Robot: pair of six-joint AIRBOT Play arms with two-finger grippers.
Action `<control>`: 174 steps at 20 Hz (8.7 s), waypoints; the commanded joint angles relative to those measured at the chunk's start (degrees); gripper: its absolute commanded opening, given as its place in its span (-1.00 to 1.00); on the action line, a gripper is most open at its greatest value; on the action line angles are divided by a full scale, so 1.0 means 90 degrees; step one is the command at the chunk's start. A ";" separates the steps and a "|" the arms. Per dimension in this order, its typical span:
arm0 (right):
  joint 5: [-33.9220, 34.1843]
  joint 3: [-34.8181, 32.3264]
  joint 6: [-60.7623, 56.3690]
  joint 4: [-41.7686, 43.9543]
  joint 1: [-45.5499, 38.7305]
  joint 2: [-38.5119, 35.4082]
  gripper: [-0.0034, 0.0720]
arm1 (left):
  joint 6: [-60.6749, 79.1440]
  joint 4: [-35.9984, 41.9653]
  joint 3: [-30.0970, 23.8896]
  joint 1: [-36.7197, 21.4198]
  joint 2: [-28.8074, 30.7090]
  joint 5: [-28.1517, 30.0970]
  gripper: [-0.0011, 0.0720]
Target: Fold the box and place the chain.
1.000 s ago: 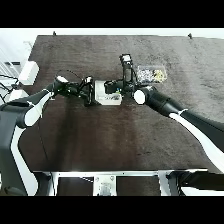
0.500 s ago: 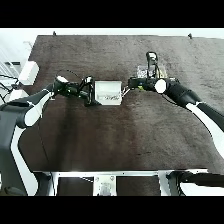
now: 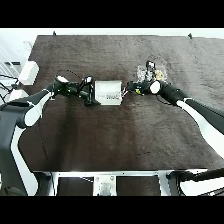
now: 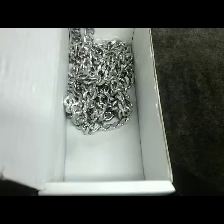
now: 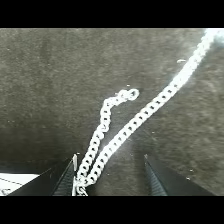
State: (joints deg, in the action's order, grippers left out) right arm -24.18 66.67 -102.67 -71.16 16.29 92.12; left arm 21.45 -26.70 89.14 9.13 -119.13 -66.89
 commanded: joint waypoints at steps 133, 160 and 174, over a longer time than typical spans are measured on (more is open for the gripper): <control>-0.3402 0.1530 1.2191 0.2973 -0.0702 0.1513 -0.87 | 0.0002 -0.0002 0.0002 -0.0007 0.0002 0.0053 0.34; -0.3075 0.2025 1.0758 0.2642 0.0291 -0.1209 -0.87 | 0.0002 -0.0002 0.0002 -0.0007 0.0002 0.0051 0.34; -0.3099 0.1613 1.0518 0.2953 0.0289 0.0117 -0.64 | 0.0000 -0.0002 0.0002 -0.0007 0.0002 0.0051 0.34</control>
State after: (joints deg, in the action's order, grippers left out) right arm -52.01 82.91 -7.84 -45.06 19.03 91.20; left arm 21.45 -26.70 89.14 9.13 -119.11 -66.43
